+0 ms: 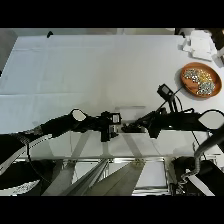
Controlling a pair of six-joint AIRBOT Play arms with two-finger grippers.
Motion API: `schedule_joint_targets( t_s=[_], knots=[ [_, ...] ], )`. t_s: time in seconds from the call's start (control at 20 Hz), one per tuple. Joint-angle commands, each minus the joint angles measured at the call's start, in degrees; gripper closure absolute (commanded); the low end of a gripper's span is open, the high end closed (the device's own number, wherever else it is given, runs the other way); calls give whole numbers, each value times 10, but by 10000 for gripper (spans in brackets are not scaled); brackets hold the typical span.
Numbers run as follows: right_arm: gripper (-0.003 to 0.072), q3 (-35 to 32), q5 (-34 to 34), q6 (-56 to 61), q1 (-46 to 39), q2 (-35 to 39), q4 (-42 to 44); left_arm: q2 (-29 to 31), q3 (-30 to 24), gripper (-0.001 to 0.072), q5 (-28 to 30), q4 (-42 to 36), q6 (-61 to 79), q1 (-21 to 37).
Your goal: Fold the box and place the chain.
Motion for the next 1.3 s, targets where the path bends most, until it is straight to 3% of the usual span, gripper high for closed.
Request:
schedule_joint_targets(
  t_s=[0.0, 0.15, 0.25, 0.3, 0.45, 0.65, 0.75, 0.85, 0.95, 1.0, 1.25],
  knots=[
    [666, -5, -18, 1, 20, -66, -25, 0, 0, 394, 0, 0, 0, 0],
    [637, -5, -54, 4, 46, -94, -33, 0, 0, 394, 0, 0, 0, 0],
    [419, -5, -67, 23, 49, -97, -37, 0, 0, 394, 0, 0, 0, 0],
    [373, -5, -71, 28, 49, -97, -37, 0, 0, 394, 0, 0, 0, 0],
    [374, -1, -68, 38, 46, -80, -34, 0, 0, 394, 0, 0, 0, 0],
    [374, 33, -55, 130, -16, 10, -52, 0, 0, 394, 0, 0, 0, 0],
    [374, 41, -71, 201, -70, 69, -121, 0, 0, 394, 0, 0, 0, 0],
    [350, 41, -90, 341, -129, 95, -281, 0, 0, 394, 0, 0, 0, 0],
    [268, 40, -106, 440, -189, 73, -400, 0, 0, 394, 0, 0, 0, 0],
    [268, 40, -131, 455, -216, 51, -415, 0, 0, 394, 0, 0, 0, 0],
    [276, 41, -313, 510, -272, -131, -390, 0, 0, 394, 0, 0, 0, 0]
  ],
)
